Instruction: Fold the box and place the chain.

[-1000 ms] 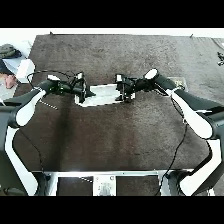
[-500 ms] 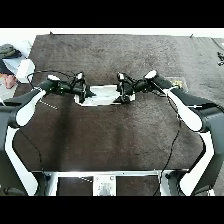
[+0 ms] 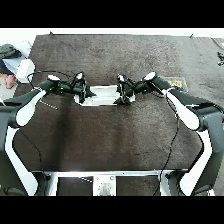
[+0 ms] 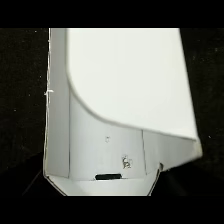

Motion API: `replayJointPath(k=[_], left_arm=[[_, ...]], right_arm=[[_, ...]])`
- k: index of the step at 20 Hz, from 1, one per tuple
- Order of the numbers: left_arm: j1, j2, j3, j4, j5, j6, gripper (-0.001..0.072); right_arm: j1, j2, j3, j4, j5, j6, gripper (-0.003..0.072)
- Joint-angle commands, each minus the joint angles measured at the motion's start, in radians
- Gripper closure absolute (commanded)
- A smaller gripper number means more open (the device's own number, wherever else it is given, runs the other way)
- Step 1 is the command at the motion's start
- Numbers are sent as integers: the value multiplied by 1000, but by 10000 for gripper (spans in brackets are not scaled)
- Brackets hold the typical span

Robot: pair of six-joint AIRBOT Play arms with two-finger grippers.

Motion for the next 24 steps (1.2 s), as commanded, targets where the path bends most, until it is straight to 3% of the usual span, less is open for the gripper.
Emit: replayJointPath(k=[1,5,22,24], left_arm=[[0,-1,0,0,0,0,698],[0,-1,0,0,0,0,698],[0,-1,0,0,0,0,698],[0,-1,0,0,0,0,698]], right_arm=[[2,-10,8,2,5,-3,99],[11,-50,60,-1,36,21,99],[17,-56,61,-32,16,16,101],[18,-56,61,-46,16,16,143]])
